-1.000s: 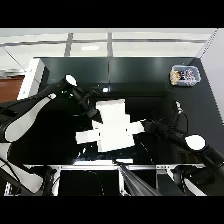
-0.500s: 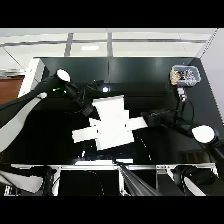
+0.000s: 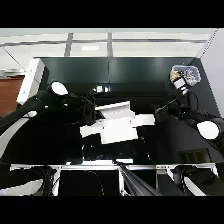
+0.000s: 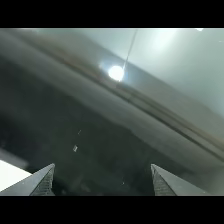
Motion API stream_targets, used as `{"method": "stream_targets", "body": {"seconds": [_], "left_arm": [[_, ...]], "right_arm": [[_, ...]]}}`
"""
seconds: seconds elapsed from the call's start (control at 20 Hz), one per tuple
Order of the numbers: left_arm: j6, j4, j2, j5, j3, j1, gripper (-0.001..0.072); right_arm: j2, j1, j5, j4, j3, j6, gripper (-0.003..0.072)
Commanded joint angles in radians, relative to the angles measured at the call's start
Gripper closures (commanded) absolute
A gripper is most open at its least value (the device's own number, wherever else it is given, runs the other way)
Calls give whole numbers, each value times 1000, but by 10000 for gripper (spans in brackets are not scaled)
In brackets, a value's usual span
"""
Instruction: Fold the box and place the chain.
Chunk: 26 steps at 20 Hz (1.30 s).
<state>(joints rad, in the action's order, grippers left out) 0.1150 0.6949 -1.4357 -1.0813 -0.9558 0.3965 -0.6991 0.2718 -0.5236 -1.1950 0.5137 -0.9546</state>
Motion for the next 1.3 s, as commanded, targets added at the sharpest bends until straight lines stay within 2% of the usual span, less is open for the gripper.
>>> {"method": "stream_targets", "body": {"seconds": [0.0, 0.15, 0.3, 0.6, 0.75, 1.1, 1.25], "left_arm": [[-34, 63, -48, 38, -39, 49, 686], [51, 122, -99, 37, -98, 71, 686], [50, 131, -130, 33, -112, 72, 686], [45, 132, -141, 36, -112, 72, 685], [45, 132, -152, 52, -112, 72, 686], [45, 131, -159, 56, -112, 72, 686], [45, 131, -159, 56, -112, 72, 686]], "right_arm": [[-2, 41, -98, -7, -3, 177, -23], [-7, 79, -128, 17, -39, 245, -23], [-21, 142, -226, 26, -64, 435, -22], [-126, 215, -210, 166, -103, 715, -21], [-147, 215, -165, 182, -103, 733, -21], [-150, 216, -188, 203, -104, 774, -21], [-171, 233, -191, 262, -104, 829, -21]]}}
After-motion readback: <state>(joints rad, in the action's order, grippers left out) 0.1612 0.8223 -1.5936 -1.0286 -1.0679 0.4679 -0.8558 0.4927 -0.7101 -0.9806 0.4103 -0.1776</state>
